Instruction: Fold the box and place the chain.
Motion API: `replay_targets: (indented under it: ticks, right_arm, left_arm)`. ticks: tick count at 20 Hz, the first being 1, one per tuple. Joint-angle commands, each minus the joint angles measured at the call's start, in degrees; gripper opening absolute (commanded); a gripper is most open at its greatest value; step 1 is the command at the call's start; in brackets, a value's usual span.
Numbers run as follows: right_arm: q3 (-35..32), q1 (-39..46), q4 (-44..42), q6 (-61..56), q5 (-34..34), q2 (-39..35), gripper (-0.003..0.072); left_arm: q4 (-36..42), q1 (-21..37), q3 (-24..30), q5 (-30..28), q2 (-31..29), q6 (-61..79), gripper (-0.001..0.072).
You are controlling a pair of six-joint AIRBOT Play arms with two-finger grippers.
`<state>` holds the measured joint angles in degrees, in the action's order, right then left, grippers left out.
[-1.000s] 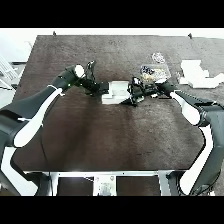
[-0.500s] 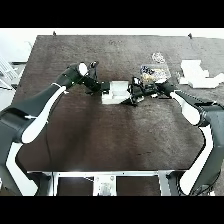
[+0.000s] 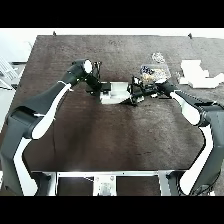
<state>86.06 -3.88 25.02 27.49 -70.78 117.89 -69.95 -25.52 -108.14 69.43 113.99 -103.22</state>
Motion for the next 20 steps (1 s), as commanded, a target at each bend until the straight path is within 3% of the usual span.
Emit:
replay_targets:
  ticks: [1,6,7,20]
  right_arm:
    - [0.0,0.0,0.0,0.0,0.0,0.0,0.0581]
    - [0.0,0.0,0.0,0.0,0.0,0.0,0.0581]
    - [0.0,0.0,0.0,0.0,0.0,0.0,0.0581]
    - [0.0,0.0,0.0,0.0,0.0,0.0,0.0580]
  left_arm:
    - [-1.8,0.0,-0.9,1.2,0.5,-0.3,0.0449]
    - [-2.6,-0.9,-1.6,0.8,0.5,-0.3,0.0451]
    - [-2.4,-0.9,-1.6,0.5,0.5,-0.3,0.0502]
    - [-1.6,-1.1,-2.8,1.6,0.5,-0.3,0.0496]
